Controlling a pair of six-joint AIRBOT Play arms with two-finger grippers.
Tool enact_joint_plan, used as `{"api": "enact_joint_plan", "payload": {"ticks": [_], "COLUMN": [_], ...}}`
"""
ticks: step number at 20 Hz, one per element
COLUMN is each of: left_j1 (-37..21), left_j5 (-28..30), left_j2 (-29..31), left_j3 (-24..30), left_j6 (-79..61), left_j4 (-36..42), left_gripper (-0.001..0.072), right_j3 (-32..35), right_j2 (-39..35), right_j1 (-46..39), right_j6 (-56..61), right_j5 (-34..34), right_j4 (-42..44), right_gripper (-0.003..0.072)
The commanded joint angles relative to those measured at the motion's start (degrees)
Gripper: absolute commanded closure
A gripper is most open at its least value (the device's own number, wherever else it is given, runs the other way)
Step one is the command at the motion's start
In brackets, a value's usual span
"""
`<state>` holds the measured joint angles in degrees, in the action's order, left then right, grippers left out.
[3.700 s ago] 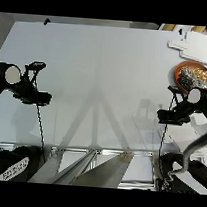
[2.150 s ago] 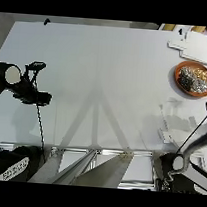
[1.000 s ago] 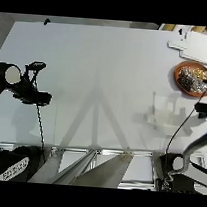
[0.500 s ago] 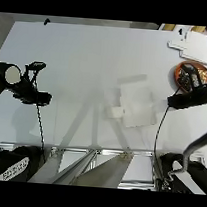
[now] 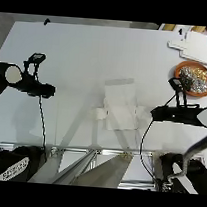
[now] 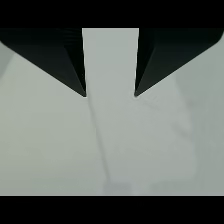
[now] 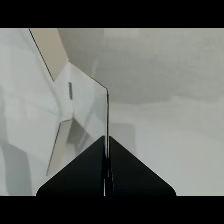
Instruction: Fold the box and place the chain.
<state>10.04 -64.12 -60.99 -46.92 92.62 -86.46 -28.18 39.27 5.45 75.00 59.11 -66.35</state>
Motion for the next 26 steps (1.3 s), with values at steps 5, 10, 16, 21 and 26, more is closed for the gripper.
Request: {"api": "enact_joint_plan", "payload": {"ticks": [5, 10, 16, 21, 26], "left_j1": [0.61, 8.13, 13.88, 14.29, 14.71], "left_j5": [1.05, -11.30, -9.35, -10.82, -12.02], "left_j2": [-17.86, -38.93, -45.59, -46.42, -46.42], "left_j3": [-4.37, -21.68, -24.76, -24.79, -24.76], "left_j6": [-52.22, -55.17, -61.37, -66.60, -68.65], "left_j4": [67.82, 61.37, 61.07, 63.65, 63.49], "left_gripper": [0.0266, 0.0070, 0.0074, 0.0218, 0.0651], "right_j3": [0.90, 0.90, 0.90, 0.90, 0.90], "right_j2": [-0.70, -0.70, -0.68, -0.68, -0.68], "right_j1": [0.55, 0.55, 0.55, 0.55, 0.55], "right_j6": [-0.02, -0.02, -0.02, -0.04, -0.02], "right_j5": [-1.70, -1.68, -1.70, -1.77, -1.77], "right_j4": [0.83, 0.83, 0.83, 0.59, 0.59], "right_gripper": [0.0667, 0.0667, 0.0667, 0.0667, 0.0667]}}
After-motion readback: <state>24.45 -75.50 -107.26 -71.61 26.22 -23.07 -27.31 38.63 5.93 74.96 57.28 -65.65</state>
